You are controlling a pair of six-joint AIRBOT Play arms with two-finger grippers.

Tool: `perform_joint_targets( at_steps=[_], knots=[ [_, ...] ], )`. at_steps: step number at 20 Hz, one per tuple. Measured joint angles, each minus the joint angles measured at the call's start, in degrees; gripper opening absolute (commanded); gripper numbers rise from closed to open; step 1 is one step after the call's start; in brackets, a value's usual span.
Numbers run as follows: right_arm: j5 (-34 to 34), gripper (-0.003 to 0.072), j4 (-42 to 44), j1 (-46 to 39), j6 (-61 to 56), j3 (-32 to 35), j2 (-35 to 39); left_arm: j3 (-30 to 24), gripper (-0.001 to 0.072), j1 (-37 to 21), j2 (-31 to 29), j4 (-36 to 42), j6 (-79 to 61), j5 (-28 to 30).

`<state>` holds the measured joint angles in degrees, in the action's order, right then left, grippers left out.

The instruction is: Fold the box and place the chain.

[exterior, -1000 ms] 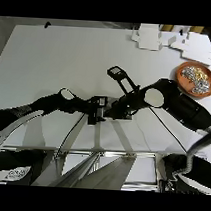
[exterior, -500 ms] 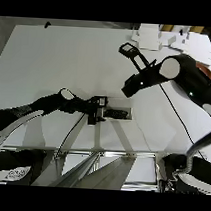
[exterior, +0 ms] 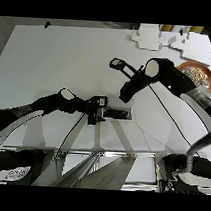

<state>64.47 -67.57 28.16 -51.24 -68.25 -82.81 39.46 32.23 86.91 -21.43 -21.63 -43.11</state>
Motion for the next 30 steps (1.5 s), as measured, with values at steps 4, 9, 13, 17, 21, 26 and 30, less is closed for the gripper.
perform_joint_targets(
  at_steps=[4, 9, 13, 17, 21, 26, 30],
  knots=[
    [-0.22, 0.0025, 3.52, 2.93, 7.23, 3.5, 2.27, 0.0, 0.0152, 0.0, 0.0, 0.0, 0.0, 0.0],
    [-3.98, 0.0186, 4.68, 4.87, 12.33, 12.22, 9.27, 0.0, 0.0152, 0.0, 0.0, 0.0, 0.0, 0.0],
    [-6.4, 0.0307, 5.09, 5.29, 14.69, 17.22, 13.92, 0.0, 0.0152, 0.0, 0.0, -0.02, 0.02, 0.0],
    [-7.76, 0.0307, 5.38, 5.4, 15.47, 19.39, 15.56, 0.0, 0.0152, 0.0, 0.0, -0.02, 0.0, 0.0],
    [-8.55, 0.0307, 6.91, 6.45, 18.12, 19.98, 16.02, 0.02, 0.0152, 0.0, 0.0, 0.0, 0.02, 0.0],
    [-13.16, 0.0307, 7.67, 9.38, 21.07, 20.17, 16.09, 0.0, 0.0152, 0.0, 0.0, -0.02, 0.02, 0.0],
    [-15.65, 0.0303, 7.63, 10.12, 22.27, 20.2, 15.58, 0.0, 0.0152, 0.0, 0.0, -0.02, 0.0, 0.0]
  ],
)
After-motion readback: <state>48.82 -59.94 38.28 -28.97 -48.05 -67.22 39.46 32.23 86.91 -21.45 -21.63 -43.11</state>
